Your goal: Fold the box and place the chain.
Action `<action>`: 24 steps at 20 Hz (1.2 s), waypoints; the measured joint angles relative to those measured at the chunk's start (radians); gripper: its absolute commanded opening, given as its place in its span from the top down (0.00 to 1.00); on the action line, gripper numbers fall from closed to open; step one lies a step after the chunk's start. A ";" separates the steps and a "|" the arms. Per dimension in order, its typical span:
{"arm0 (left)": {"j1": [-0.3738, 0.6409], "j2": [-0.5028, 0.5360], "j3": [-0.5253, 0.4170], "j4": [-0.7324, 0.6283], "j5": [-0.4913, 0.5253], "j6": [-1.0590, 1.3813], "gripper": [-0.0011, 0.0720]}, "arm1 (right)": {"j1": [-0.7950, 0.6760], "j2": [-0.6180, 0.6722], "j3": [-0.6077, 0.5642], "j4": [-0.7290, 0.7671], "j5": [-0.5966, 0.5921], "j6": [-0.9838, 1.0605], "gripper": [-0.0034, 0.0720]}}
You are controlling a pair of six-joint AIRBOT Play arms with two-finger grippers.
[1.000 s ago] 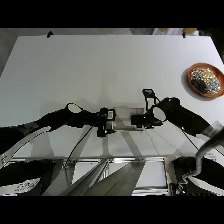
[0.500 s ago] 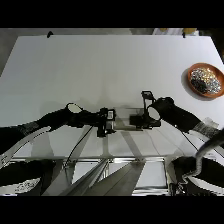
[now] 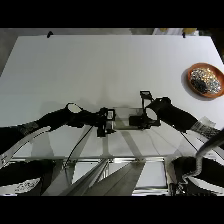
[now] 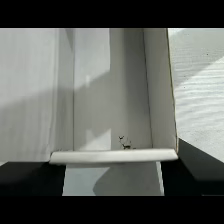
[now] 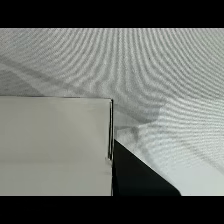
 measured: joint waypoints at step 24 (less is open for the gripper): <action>-0.001 0.000 0.000 0.000 -0.001 0.000 0.61 | 0.037 -0.075 0.073 -0.082 0.092 0.042 0.69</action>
